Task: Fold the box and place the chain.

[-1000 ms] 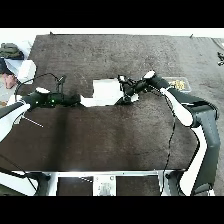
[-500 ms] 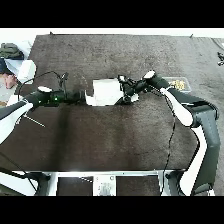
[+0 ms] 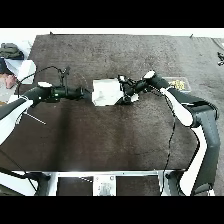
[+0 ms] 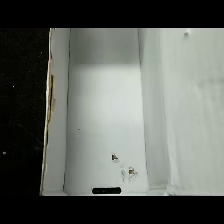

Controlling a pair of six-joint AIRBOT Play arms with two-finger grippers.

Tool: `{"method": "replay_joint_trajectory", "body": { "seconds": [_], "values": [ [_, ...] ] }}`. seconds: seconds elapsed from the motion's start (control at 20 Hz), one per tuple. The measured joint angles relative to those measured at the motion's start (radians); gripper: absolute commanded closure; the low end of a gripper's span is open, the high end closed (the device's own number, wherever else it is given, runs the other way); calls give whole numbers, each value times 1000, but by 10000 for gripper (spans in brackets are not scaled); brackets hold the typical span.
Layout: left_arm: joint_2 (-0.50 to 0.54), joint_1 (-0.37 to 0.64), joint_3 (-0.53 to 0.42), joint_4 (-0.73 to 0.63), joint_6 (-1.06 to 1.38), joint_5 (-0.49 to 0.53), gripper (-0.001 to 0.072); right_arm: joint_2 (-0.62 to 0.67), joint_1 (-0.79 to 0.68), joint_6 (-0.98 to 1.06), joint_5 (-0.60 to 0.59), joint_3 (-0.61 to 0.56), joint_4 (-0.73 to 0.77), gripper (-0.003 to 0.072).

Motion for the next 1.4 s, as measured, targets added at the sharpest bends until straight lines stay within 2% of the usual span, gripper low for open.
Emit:
{"method": "replay_joint_trajectory", "body": {
  "seconds": [0.3, 0.65, 1.4],
  "values": [
    [2, -39, 20, -8, -5, 11, 401, 0, 0, 0, 0, 0, 0, 264],
    [2, -92, 51, 51, -109, 33, 401, 0, 0, 0, 0, 0, 0, 264],
    [2, -201, 174, 521, -698, 63, 401, 0, 0, 0, 0, 0, 0, 264]
  ]
}}
